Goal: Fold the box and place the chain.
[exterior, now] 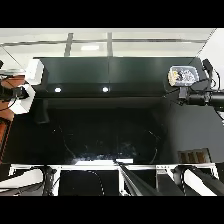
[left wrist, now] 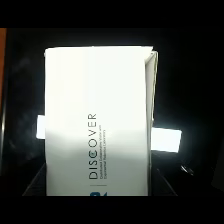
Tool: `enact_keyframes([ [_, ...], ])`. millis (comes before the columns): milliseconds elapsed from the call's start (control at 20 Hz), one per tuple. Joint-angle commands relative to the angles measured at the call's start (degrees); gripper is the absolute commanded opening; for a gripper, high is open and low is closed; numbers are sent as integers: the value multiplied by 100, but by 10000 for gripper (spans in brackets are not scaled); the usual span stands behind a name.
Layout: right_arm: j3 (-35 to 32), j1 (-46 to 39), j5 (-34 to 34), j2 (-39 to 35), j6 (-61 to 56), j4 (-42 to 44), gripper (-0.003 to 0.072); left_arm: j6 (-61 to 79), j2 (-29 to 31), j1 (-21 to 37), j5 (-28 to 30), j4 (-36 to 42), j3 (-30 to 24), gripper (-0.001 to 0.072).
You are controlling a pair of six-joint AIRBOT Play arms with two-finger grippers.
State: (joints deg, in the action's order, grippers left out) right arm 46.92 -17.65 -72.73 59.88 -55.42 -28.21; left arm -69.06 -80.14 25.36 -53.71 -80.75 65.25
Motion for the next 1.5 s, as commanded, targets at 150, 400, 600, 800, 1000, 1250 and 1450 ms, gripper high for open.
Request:
enact_keyframes([
  [150,2,291,365,0,-173,2,10,522,-1038,-153,577,122,632,345],
  [400,2,595,553,2,-225,4,10,107,-1012,-254,1014,133,1060,715],
  [600,4,881,935,2,-221,-37,10,-525,-544,-254,-57,227,2052,711],
  [800,4,1200,1635,2,-179,-638,10,-1311,229,-256,-1272,1419,2210,661],
  [1000,2,1318,2426,7,-166,-1829,10,-531,1532,-772,-1272,2778,793,23],
  [1250,-168,1318,3414,31,-168,-2199,10,-111,3442,-1895,72,1825,-1971,23],
  [1450,-289,1314,3414,28,-170,-2162,16,-116,3985,-1991,485,1405,-2634,24],
])
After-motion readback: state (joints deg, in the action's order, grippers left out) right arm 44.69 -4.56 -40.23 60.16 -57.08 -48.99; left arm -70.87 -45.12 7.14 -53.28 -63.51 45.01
